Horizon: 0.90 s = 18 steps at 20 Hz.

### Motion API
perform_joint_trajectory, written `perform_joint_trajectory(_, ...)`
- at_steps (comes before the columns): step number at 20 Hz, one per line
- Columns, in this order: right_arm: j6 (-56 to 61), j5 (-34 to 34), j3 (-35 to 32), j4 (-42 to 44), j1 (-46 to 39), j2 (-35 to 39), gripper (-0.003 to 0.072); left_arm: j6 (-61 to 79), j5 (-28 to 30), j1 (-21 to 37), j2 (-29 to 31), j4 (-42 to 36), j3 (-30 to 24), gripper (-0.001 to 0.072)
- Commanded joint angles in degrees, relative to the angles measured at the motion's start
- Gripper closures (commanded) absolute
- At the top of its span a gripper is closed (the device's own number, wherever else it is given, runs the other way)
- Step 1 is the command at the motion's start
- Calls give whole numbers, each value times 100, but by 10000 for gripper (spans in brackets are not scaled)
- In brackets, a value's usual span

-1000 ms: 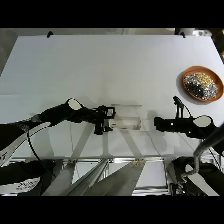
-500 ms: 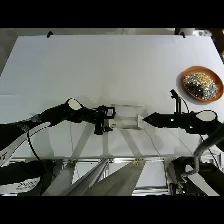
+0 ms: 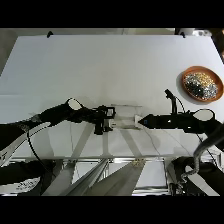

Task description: Fold the box and place the chain.

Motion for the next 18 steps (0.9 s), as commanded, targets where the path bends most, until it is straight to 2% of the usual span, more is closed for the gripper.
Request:
perform_joint_trajectory(1,-2,-188,7,-72,28,-2,224,2,2,0,0,2,0,372)
perform_joint_trajectory(4,133,-498,35,-243,382,-2,224,2,2,0,0,2,0,372)
perform_joint_trajectory(6,623,-890,205,-756,868,-7,224,2,2,0,0,2,0,372)
perform_joint_trajectory(12,2096,-1189,763,-1685,1729,-293,227,2,0,0,0,2,0,372)
perform_joint_trajectory(18,4398,-1182,1401,-3724,2546,-837,229,2,2,0,0,2,0,372)
